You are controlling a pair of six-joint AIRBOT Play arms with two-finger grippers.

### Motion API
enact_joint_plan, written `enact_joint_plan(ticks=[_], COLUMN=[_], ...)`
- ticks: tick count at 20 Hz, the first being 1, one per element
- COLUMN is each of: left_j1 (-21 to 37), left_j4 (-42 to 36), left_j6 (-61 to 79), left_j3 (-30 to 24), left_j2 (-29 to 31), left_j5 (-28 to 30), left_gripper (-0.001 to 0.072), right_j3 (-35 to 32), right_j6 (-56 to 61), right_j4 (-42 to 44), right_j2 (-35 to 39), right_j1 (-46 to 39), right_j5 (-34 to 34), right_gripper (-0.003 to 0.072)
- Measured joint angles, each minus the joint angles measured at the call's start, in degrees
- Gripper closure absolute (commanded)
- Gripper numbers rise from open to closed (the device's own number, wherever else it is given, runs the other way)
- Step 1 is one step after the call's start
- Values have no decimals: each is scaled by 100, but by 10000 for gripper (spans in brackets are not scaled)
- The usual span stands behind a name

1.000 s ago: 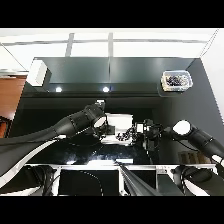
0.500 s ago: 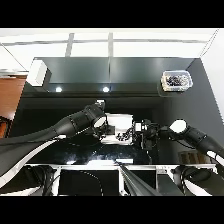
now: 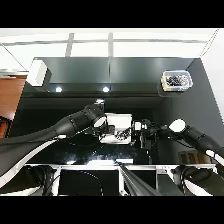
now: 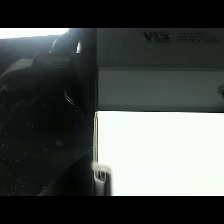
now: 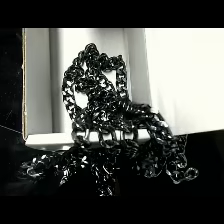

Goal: Fold the box and place the chain.

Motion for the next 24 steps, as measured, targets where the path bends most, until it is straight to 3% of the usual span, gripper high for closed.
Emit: enact_joint_plan(ticks=[10, 18, 24], left_j1=[0, 0, -2], left_j4=[-22, -20, -20], left_j6=[9, 9, 9], left_j3=[0, 0, 0], left_j2=[0, 0, 0], left_j5=[7, 9, 11], left_gripper=[677, 677, 678], right_j3=[212, 1641, 2691], right_j6=[1519, 3340, 4087], right_j4=[-376, -114, 525], right_j2=[1014, 1934, 2026], right_j1=[-313, -549, -560], right_j5=[271, 1705, 2085], right_gripper=[672, 672, 672])
